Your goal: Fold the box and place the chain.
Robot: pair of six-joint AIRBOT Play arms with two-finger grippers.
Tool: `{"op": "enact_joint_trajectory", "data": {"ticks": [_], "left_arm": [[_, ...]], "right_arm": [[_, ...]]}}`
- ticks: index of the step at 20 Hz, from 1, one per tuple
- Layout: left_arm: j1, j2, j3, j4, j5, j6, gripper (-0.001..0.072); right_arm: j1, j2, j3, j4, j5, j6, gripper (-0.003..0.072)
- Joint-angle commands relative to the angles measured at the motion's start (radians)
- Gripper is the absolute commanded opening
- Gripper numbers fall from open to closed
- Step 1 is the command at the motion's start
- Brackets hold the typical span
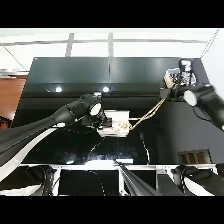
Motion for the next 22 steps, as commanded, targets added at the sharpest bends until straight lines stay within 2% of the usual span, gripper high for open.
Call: {"op": "enact_joint_trajectory", "data": {"ticks": [1,4,8,14,17,22], "left_arm": [[0.000,0.000,0.000,0.000,0.000,0.000,0.0032],[0.000,0.000,0.000,0.000,0.000,0.000,0.0032],[0.000,0.000,0.000,0.000,0.000,0.000,0.0032],[0.000,0.000,0.000,0.000,0.000,0.000,0.0032],[0.000,0.000,0.000,0.000,0.000,0.000,0.0032],[0.000,0.000,0.000,0.000,0.000,0.000,0.0033]], "right_arm": [[0.000,0.158,0.062,0.138,0.088,-0.153,0.0014],[0.000,0.233,0.203,0.251,0.194,-0.259,0.0014],[0.000,0.248,0.391,0.373,0.289,-0.347,0.0014],[-0.003,0.248,0.617,0.390,0.290,-0.388,0.0014],[-0.003,0.247,0.690,0.436,0.296,-0.425,0.0014],[-0.003,0.245,0.795,0.373,0.195,-0.437,0.0014]]}}
